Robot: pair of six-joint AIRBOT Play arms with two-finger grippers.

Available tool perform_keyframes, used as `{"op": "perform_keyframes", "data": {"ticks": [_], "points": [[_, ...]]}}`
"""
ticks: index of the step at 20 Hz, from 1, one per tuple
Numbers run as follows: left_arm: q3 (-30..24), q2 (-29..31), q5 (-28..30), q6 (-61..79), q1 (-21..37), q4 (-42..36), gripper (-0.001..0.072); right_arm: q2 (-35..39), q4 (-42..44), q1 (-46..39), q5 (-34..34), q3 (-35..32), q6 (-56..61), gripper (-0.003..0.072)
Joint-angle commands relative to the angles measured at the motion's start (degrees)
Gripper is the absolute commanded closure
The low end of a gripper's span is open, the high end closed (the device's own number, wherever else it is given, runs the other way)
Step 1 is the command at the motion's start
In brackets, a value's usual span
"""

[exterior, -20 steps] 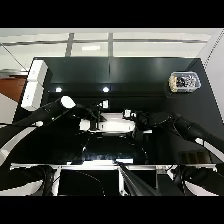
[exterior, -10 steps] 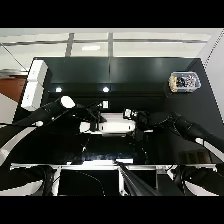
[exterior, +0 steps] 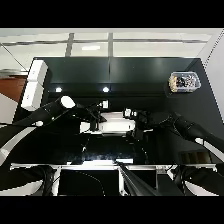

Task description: Fold the box and place the chain.

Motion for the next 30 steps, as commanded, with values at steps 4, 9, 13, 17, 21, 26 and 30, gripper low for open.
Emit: {"op": "perform_keyframes", "data": {"ticks": [4, 9, 13, 17, 21, 26, 30], "points": [[0.02, -0.02, 0.02, 0.02, 0.00, 0.07, 0.0683, -0.02, -1.70, -0.33, -2.10, 2.49, 0.00, -0.0009], [0.02, -0.04, 0.07, 0.04, 0.02, 0.07, 0.0683, -0.04, 0.46, -0.28, -3.61, 2.47, 0.00, -0.0008], [0.02, -0.04, 0.46, 0.04, 0.02, 0.07, 0.0683, -1.49, 0.48, -0.22, -4.13, 2.45, 0.00, -0.0008], [0.02, -0.04, 0.85, 0.04, 0.00, 0.04, 0.0683, -1.99, 0.31, 0.04, -4.11, 2.45, 0.00, -0.0008], [0.02, -0.04, 1.46, 0.02, 0.00, 0.04, 0.0683, -2.40, -0.79, 0.04, -3.23, 2.38, 0.00, -0.0008], [0.02, -0.04, 1.46, 0.02, 0.00, 0.04, 0.0683, -3.63, -2.25, 0.04, -2.80, 2.16, 0.00, -0.0007], [0.02, -0.04, 1.46, 0.02, 0.00, 0.04, 0.0683, -3.63, -2.25, 0.02, -2.75, 2.16, 0.00, 0.0116]]}}
